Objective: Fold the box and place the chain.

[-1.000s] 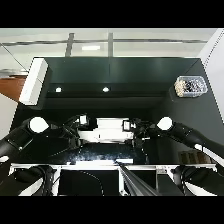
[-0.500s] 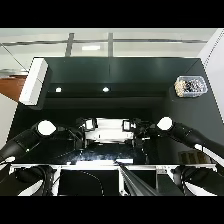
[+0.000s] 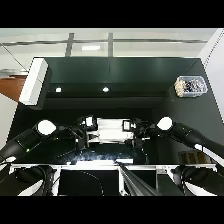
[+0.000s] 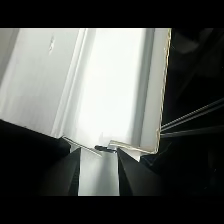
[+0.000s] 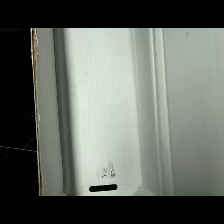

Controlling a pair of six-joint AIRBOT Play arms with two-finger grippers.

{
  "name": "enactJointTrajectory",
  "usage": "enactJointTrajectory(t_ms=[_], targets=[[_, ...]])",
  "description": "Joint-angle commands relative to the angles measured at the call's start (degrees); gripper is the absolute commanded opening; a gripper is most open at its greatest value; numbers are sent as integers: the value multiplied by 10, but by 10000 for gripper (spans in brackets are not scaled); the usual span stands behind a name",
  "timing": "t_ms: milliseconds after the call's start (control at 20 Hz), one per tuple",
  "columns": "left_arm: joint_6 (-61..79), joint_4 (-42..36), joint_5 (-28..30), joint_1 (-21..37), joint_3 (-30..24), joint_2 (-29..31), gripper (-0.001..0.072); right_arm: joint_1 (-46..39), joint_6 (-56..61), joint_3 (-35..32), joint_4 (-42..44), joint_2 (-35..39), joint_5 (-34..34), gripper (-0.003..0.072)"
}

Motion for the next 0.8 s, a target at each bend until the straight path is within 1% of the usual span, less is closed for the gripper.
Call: enactJointTrajectory(t_ms=[0,150,350,500,550,600,750], targets=[[0,-17,-2,0,0,0,274,0,0,0,0,0,0,475],[0,-18,-2,0,0,-5,274,0,0,0,0,0,0,475],[15,-61,0,-5,0,-35,274,0,0,0,0,0,0,475],[24,-66,7,-17,0,-47,269,0,0,0,0,0,0,475],[24,-68,9,-18,0,-47,193,0,0,0,0,0,0,475],[24,-71,9,-18,0,-47,159,0,0,0,0,0,0,475],[24,-71,31,-19,0,-47,165,0,0,0,0,0,0,475]])
